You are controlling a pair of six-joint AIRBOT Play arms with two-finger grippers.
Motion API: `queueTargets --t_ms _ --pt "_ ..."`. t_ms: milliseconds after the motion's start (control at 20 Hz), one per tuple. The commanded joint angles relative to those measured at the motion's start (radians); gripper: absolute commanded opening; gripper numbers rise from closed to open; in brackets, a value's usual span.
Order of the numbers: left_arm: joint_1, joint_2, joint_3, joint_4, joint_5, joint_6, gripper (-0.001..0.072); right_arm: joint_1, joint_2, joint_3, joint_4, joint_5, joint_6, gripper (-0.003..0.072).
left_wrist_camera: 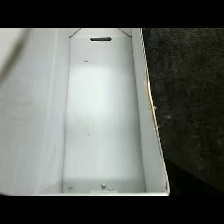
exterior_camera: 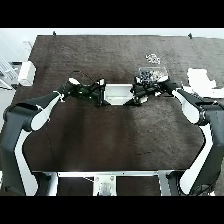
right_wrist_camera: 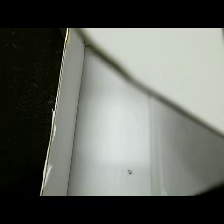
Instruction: Fold the box and place the chain.
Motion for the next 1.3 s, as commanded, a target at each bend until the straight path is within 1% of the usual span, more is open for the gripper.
queueTargets --t_ms 0,300,350,400,450,500,550,600,1050,1250 --pt "0.001 0.000 0.001 -0.001 0.000 0.000 0.0289 0.000 0.000 0.000 0.000 0.000 0.000 0.0572" --pt "0.001 0.000 0.001 -0.002 0.000 0.000 0.0289 0.000 0.000 0.000 0.000 0.000 0.000 0.0572" --pt "0.001 0.000 0.001 -0.002 0.000 0.000 0.0289 0.000 0.000 0.000 0.000 0.000 -0.001 0.0590" --pt "0.001 0.000 0.001 -0.002 0.000 -0.001 0.0289 0.000 0.001 0.001 -0.001 0.001 0.001 0.0625" --pt "0.001 0.000 0.001 -0.002 0.000 0.000 0.0289 -0.003 0.006 0.002 -0.009 0.001 0.009 0.0633" --pt "0.001 -0.001 0.001 -0.002 0.000 0.000 0.0289 -0.007 0.011 0.002 -0.016 -0.002 0.013 0.0682" --pt "0.001 -0.001 0.001 -0.002 0.000 -0.001 0.0289 -0.012 0.016 0.002 -0.016 -0.003 0.025 0.0713" --pt "0.001 0.000 0.001 -0.002 0.000 -0.001 0.0289 -0.016 0.019 0.002 -0.016 0.003 0.036 0.0720" --pt "0.001 0.000 0.001 -0.002 -0.001 -0.001 0.0289 -0.029 0.072 0.002 -0.111 0.072 0.095 0.0720" --pt "0.001 0.000 0.001 -0.002 -0.004 -0.001 0.0289 -0.032 0.130 0.003 -0.167 0.065 0.113 0.0720"
